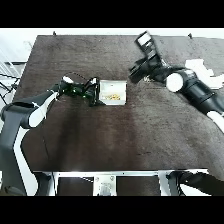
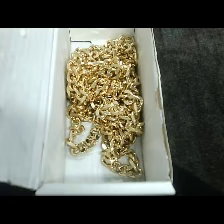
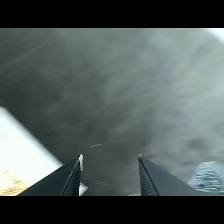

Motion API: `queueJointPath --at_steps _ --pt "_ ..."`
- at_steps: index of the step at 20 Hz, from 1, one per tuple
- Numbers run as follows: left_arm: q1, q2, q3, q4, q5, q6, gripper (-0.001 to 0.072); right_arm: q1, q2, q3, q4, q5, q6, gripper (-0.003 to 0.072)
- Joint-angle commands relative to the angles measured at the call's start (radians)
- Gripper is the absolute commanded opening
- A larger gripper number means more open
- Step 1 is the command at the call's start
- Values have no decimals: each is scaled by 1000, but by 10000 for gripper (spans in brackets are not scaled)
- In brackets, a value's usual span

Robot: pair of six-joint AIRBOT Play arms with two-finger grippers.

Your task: Fold the box and place the chain.

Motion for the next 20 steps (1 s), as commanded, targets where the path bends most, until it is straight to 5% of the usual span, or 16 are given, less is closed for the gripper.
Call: queueJointPath --at_steps 1,4,6,12,20 --pt "0 -1 0 0 0 0 503 -129 -2 83 264 87 -288 420" --pt "0 -1 0 0 0 0 503 -242 -103 170 651 300 -600 407" --pt "0 -1 0 0 0 0 503 -289 -183 207 749 386 -690 408" --pt "0 -1 0 0 0 0 502 -290 -406 306 844 524 -804 408" --pt "0 -1 0 0 0 0 503 -229 -525 335 842 536 -828 408"
